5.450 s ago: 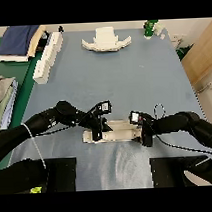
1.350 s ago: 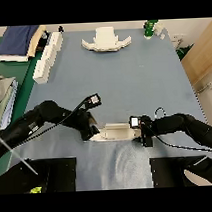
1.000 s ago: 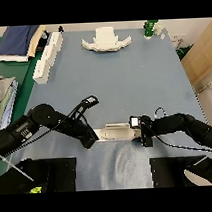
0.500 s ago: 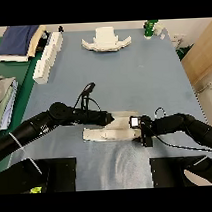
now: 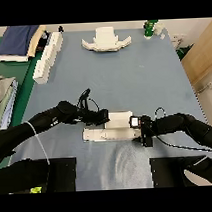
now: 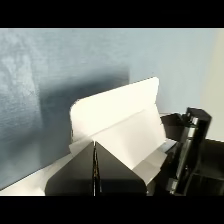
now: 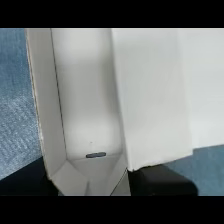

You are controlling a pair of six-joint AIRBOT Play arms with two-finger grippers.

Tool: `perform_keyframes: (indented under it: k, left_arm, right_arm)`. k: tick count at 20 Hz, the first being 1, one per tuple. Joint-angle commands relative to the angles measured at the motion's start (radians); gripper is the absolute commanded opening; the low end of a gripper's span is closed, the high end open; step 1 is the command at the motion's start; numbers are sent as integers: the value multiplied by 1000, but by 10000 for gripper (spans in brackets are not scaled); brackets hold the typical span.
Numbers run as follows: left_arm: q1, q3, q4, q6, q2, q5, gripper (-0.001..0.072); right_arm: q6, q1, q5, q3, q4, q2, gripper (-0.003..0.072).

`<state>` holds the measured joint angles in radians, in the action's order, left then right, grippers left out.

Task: Fold the box.

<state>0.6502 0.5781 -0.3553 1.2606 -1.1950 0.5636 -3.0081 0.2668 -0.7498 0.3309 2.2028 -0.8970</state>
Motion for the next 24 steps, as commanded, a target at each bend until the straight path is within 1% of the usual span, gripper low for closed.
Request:
perform_keyframes:
  k: [1,6,9,12,14,18,20,21,24]
  left_arm:
    - [-3,1,-4,15,-41,30,11]
    - [-4,4,-3,11,-39,31,11]
    - [-24,61,-5,-47,-27,65,11]
    - [-89,118,-12,-103,54,128,11]
    - [-130,126,-28,-140,138,208,11]
    - [-145,126,-224,-116,310,391,11]
    - [-143,124,-306,-117,377,460,11]
    - [-134,118,-359,-117,410,472,11]
    - [-65,93,-500,-121,472,452,10]
  right_arm:
    - [0,1,0,0,0,1,474]
    - [0,1,0,0,0,1,474]
    - [0,1,0,0,0,1,474]
    - [0,1,0,0,0,1,474]
    - [0,1,0,0,0,1,474]
    - [0,1,0,0,0,1,474]
    - [0,1,0,0,0,1,474]
    - [0,1,0,0,0,1,474]
    - [0,1,0,0,0,1,474]
